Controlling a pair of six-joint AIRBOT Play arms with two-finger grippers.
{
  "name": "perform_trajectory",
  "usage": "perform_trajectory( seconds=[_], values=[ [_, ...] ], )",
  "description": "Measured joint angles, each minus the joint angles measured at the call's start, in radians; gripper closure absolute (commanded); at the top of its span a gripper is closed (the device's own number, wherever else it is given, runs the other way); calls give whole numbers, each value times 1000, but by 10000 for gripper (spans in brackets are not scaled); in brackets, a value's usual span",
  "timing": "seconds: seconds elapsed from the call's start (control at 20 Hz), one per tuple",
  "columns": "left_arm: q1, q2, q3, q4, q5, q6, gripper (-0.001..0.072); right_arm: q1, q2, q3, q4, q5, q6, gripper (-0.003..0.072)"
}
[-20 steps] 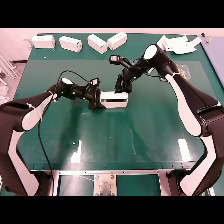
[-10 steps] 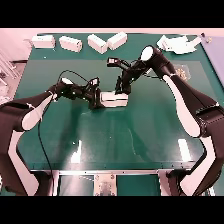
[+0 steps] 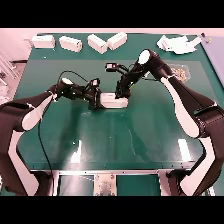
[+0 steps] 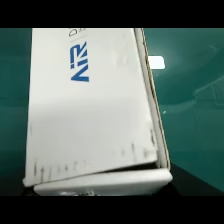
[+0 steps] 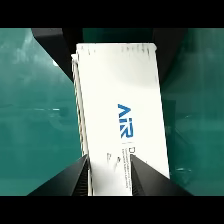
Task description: Fold the box and place the chain.
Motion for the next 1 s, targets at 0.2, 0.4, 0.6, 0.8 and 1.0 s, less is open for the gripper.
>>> perform_trajectory(
  seconds=[0.2, 0.4, 0.6, 0.8, 1.0],
  values=[
    [-2, 0, 0, -1, 2, -1, 83, -14, 0, -6, 91, 31, -33, 332],
    [0, 0, 0, -2, 6, -2, 83, -27, 0, -35, 141, 42, -63, 336],
    [1, 0, 0, -4, 8, -3, 83, -61, 0, -57, 230, 51, -103, 397],
    [1, 0, 0, -4, 10, -3, 83, -118, 2, -68, 347, 51, -127, 546],
    [1, 0, 0, -4, 9, -4, 83, -154, 2, -114, 410, 40, -161, 677]
  ],
)
